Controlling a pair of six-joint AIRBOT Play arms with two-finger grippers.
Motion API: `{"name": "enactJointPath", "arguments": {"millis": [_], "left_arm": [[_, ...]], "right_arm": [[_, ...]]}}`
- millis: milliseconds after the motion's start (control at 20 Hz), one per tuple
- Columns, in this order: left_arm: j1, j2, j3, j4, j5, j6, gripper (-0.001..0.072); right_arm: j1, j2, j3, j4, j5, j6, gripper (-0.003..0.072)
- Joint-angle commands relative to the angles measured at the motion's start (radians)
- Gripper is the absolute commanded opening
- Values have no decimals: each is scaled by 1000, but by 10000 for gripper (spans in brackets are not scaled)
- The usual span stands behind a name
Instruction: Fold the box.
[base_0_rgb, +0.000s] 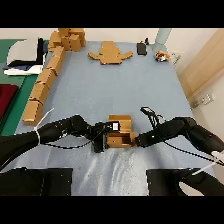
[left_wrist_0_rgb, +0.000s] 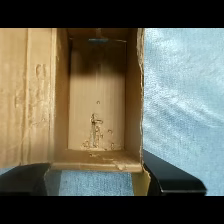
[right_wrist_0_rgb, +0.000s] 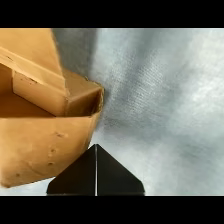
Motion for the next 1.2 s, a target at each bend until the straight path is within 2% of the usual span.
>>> {"name": "enactJointPath", "arguments": {"millis": [0,100,150,200,250,300,600,650,750,950,1000,1100,1150], "left_arm": [[0,1,0,0,0,1,454],[0,1,0,0,0,1,454],[0,1,0,0,0,1,454],[0,1,0,0,0,1,454],[0,1,0,0,0,1,454],[0,1,0,0,1,1,454],[0,1,0,0,0,1,454],[0,1,0,0,0,1,454],[0,1,0,0,0,1,454],[0,1,0,0,0,1,454],[0,1,0,0,1,1,454],[0,1,0,0,1,1,454],[0,1,0,0,1,1,454]], "right_arm": [[15,70,19,4,-2,23,4],[15,103,24,20,4,24,7],[16,109,24,24,12,24,72],[16,109,24,28,18,24,279],[16,109,24,31,22,24,423],[16,109,24,34,23,24,439],[16,58,24,36,51,42,437],[16,39,24,34,53,42,420],[16,29,24,33,52,42,273],[15,108,61,8,-6,46,272],[13,135,67,-47,-16,100,263],[-4,175,68,-255,-47,264,93],[-14,180,68,-376,-78,347,84]]}}
